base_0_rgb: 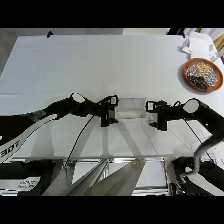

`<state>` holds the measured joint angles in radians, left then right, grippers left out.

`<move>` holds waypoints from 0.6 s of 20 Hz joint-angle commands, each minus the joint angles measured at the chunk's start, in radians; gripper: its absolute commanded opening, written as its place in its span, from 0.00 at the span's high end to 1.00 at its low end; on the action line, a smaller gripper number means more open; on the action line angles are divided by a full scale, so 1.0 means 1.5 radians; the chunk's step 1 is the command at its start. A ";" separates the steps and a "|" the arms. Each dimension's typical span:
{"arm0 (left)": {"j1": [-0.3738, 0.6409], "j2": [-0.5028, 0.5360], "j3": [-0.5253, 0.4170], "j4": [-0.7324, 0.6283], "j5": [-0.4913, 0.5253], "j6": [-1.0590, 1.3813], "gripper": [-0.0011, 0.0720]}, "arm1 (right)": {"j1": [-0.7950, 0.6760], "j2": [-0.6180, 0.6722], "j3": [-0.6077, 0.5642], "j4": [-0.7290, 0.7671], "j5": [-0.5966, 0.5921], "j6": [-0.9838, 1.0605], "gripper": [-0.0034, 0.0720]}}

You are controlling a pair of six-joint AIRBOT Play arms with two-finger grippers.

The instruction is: Fold the box and place the chain.

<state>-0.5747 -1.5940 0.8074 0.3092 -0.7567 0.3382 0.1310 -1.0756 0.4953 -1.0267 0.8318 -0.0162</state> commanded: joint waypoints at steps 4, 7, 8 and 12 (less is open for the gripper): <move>0.000 0.001 -0.001 0.001 -0.002 0.001 0.87 | 0.000 0.114 0.001 0.089 0.028 0.120 0.53; 0.000 0.001 -0.001 0.001 -0.002 0.001 0.87 | 0.038 0.113 0.001 0.247 0.034 0.110 0.93; 0.000 0.001 -0.001 0.001 -0.002 0.001 0.87 | 0.068 0.106 0.001 0.267 -0.010 0.109 0.93; 0.000 0.001 -0.001 0.001 -0.002 0.001 0.87 | 0.209 0.066 0.001 0.274 -0.297 0.135 0.93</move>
